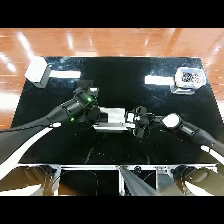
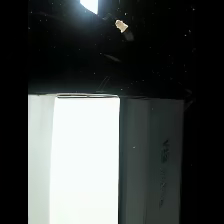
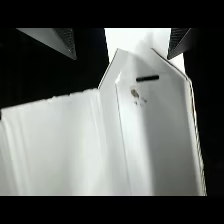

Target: Fold the box and place the chain.

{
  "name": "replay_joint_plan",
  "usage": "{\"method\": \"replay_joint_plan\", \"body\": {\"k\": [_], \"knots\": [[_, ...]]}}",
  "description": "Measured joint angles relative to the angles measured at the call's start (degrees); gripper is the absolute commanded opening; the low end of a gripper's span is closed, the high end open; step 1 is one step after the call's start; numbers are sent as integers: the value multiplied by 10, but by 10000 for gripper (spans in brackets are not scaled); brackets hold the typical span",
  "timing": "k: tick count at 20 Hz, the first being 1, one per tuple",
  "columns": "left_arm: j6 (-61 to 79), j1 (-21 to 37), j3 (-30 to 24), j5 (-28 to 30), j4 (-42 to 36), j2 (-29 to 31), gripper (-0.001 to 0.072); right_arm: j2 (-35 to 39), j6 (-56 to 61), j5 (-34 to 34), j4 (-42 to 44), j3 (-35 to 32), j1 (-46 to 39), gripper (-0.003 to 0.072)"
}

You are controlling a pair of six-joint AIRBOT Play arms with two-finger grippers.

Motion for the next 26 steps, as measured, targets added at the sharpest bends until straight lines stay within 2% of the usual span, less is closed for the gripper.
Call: {"method": "replay_joint_plan", "body": {"k": [2,3,4,13,24,25,26], "knots": [[0,0,0,0,-1,0,19,-1,0,3,1,1,10,432],[0,0,0,-1,-1,0,19,-2,0,4,3,1,14,236],[1,0,0,-1,-1,0,19,-2,0,4,3,1,18,186],[2,0,0,-6,-6,-1,19,-18,-1,-18,10,2,46,185],[9,1,0,-8,-10,-1,19,-41,-32,-50,101,8,67,188],[9,1,0,-9,-11,-1,19,-42,-34,-51,108,8,69,259],[9,0,0,-10,-14,-1,19,-44,-35,-50,115,9,70,388]]}}
